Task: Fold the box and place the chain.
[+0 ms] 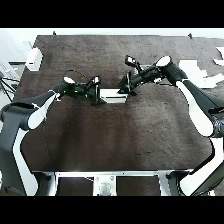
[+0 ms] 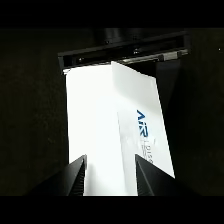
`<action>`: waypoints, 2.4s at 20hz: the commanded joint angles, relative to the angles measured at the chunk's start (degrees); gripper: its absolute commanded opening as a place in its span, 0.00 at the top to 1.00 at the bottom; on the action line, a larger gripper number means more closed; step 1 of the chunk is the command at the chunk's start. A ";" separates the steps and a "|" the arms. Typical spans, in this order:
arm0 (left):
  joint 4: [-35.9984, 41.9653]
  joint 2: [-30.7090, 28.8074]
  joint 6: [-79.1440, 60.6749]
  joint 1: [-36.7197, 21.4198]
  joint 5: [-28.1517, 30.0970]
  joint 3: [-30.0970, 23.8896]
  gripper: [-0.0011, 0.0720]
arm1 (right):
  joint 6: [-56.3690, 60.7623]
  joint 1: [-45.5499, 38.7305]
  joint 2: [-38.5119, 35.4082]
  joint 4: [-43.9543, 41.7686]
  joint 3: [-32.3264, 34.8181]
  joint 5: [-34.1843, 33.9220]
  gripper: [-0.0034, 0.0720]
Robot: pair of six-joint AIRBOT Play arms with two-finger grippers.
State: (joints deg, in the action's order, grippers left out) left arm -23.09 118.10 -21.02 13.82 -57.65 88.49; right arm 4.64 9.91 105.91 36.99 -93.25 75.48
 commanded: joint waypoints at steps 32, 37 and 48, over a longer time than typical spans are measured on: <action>-0.02 0.00 0.00 -0.04 0.00 -0.02 0.29 | -12.68 -1.33 -7.04 -8.02 12.94 -5.22 0.58; 0.00 0.00 0.00 -0.04 0.04 -0.02 0.29 | -12.92 -3.06 -7.30 -8.07 14.86 -5.90 0.58; 0.00 0.00 -0.02 -0.04 0.07 -0.02 0.29 | -18.84 -0.66 -3.17 -8.04 14.86 -10.56 0.35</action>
State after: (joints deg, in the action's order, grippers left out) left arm -23.09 118.10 -21.02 13.82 -57.63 88.49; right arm -12.71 8.84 102.45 28.91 -78.41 66.28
